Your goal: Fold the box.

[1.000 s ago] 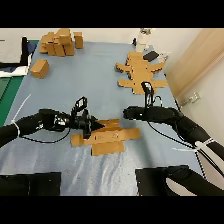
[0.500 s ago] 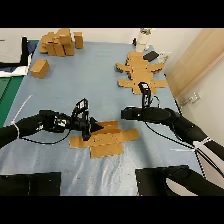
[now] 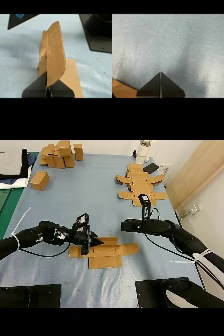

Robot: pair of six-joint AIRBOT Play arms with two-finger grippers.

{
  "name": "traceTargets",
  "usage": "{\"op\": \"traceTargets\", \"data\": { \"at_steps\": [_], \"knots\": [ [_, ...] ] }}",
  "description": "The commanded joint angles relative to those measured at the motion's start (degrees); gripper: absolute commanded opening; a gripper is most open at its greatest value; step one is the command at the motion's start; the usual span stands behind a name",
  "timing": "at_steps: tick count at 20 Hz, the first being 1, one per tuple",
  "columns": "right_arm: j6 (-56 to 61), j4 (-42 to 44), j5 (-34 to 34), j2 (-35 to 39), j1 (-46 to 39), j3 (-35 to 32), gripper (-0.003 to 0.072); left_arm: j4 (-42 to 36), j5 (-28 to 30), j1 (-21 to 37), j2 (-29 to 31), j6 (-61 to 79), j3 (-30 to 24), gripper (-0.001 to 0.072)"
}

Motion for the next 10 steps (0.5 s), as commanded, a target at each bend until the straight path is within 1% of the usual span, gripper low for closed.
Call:
{"op": "traceTargets", "data": {
  "at_steps": [1, 5, 8, 10],
  "knots": [
    [0.0, 0.0, 0.0, 0.0, 0.0, 0.0, 0.0003, -3.4, -4.5, 0.2, 0.0, 1.5, 0.1, 0.0013],
    [0.0, 0.0, 0.0, 0.0, 0.0, 0.0, 0.0003, -4.5, -6.4, 0.2, 0.0, 1.1, 0.0, 0.0013],
    [0.0, 0.0, 0.0, 0.0, 0.0, 0.0, 0.0003, -4.6, -4.6, 0.2, -0.4, -0.7, 0.0, 0.0013],
    [0.0, 0.0, 0.0, 0.0, 0.0, 0.0, 0.0003, -0.9, -2.7, 0.0, -0.5, -0.7, 0.0, 0.0013]
  ]
}}
